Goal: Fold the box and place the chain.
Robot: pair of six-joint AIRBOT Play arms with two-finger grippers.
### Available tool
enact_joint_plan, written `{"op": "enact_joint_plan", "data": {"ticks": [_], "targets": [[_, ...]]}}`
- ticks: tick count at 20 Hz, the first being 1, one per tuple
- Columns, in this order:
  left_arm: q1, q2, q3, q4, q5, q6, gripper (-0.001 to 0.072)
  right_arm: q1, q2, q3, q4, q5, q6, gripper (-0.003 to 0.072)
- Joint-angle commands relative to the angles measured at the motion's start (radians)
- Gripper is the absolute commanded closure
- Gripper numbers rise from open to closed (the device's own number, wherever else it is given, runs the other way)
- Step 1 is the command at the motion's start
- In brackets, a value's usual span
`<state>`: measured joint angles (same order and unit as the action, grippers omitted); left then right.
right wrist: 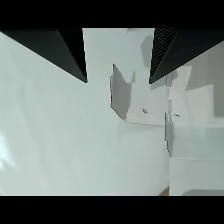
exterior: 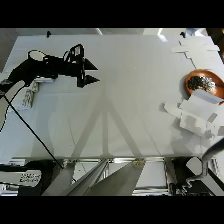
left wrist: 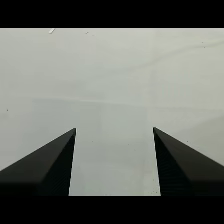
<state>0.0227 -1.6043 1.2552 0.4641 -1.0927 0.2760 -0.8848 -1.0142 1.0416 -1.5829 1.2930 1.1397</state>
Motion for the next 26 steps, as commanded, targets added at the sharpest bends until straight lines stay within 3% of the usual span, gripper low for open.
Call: {"op": "enact_joint_plan", "data": {"ticks": [1,6,12,14,16,19,22,26], "targets": [[0.001,0.001,0.000,0.000,0.000,0.000,0.0166,-0.034,-0.090,0.001,-0.046,0.072,0.014,0.0246],[0.001,0.001,0.000,0.000,0.000,0.000,0.0166,-0.034,-0.251,0.001,-0.094,0.133,0.032,0.0246],[0.001,0.001,0.000,0.000,0.000,0.000,0.0166,-0.034,-0.385,0.001,-0.095,0.097,0.042,0.0252],[0.001,0.001,0.000,0.000,0.001,0.000,0.0166,-0.034,-0.414,0.001,-0.094,0.058,0.042,0.0319],[0.001,0.001,0.000,0.000,0.000,0.000,0.0166,-0.034,-0.437,0.001,-0.071,0.050,0.029,0.0474],[0.001,0.001,0.000,0.000,0.000,0.000,0.0166,-0.034,-0.450,0.001,0.025,0.082,-0.017,0.0626],[0.001,0.001,0.000,0.000,0.000,0.000,0.0166,-0.034,-0.447,0.001,0.177,0.145,-0.084,0.0672],[0.001,0.001,0.000,0.000,0.000,0.000,0.0166,-0.033,-0.444,0.001,0.375,0.250,-0.159,0.0672]]}}
